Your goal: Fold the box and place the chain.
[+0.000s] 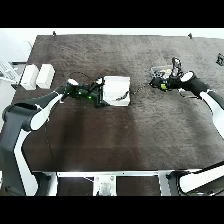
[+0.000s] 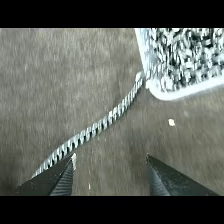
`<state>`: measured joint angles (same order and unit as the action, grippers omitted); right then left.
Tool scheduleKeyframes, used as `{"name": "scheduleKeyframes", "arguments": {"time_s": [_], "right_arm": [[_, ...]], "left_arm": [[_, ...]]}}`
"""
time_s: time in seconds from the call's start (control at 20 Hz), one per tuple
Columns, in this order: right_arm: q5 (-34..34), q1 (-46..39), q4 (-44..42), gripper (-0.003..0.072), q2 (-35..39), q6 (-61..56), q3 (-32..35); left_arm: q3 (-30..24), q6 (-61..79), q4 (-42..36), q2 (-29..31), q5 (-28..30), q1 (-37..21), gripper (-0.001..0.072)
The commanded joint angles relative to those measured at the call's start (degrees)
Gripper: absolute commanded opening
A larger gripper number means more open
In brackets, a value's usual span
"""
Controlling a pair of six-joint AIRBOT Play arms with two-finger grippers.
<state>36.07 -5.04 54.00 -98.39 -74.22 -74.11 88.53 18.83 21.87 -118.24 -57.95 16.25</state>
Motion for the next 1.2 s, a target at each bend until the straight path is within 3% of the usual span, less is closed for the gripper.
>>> {"name": "scheduleKeyframes", "arguments": {"time_s": [0.0, 0.2, 0.3, 0.5, 0.55, 0.8, 1.15], "right_arm": [[-2.2, -0.6, -6.7, 0.0549, -4.6, 4.4, -2.4], [-2.1, -0.7, -12.8, 0.0547, -8.7, 10.2, -5.8], [-2.1, -1.1, -13.7, 0.051, -9.7, 12.6, -6.8], [-3.3, -1.7, -15.9, 0.0163, -9.7, 14.9, -6.9], [-3.6, -1.7, -15.9, 0.002, -9.7, 14.9, -7.0], [-0.6, -1.4, -16.7, 0.0001, -6.5, 14.6, -6.8], [3.3, 3.6, -15.3, 0.0001, 14.1, 14.1, 0.1]], "left_arm": [[0.0, 0.0, 0.0, 0.0, 0.0, 0.0, 0.0342], [0.0, 0.0, 0.0, 0.0, 0.0, 0.0, 0.0342], [0.0, 0.0, 0.0, 0.0, 0.0, 0.0, 0.0342], [0.0, 0.0, 0.0, 0.0, 0.0, 0.0, 0.0342], [0.0, 0.0, 0.0, 0.0, 0.0, 0.0, 0.0342], [0.0, 0.0, 0.0, 0.0, 0.0, 0.0, 0.0342], [0.0, 0.0, 0.0, 0.0, 0.0, 0.0, 0.0342]]}}
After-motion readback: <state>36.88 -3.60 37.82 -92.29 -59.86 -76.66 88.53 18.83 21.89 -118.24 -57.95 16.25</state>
